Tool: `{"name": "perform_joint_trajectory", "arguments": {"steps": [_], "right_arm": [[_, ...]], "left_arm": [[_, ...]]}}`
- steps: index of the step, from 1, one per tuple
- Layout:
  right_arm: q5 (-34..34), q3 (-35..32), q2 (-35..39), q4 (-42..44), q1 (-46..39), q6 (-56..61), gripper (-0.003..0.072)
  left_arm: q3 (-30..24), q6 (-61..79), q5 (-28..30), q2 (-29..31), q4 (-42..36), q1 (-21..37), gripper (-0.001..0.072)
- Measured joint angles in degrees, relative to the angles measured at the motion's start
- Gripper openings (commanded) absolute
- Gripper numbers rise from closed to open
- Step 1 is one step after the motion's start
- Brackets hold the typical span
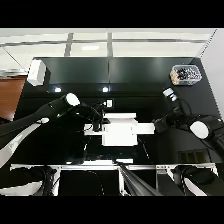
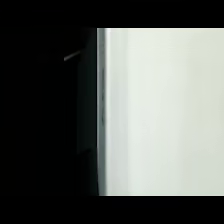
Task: Fold the box and place the chain.
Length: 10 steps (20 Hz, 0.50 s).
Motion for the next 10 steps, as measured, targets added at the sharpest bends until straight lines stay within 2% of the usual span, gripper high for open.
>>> {"name": "perform_joint_trajectory", "arguments": {"steps": [5, 10], "right_arm": [[-3.7, -4.9, 0.0, 8.3, 3.3, -11.9, 0.0637], [-5.3, -7.2, 0.0, 14.2, 5.5, -25.2, 0.0637]], "left_arm": [[0.0, 0.4, 0.1, -0.9, 0.2, 0.0, 0.0025], [0.0, 0.6, 0.3, -1.2, 0.9, 0.0, 0.0025]]}}
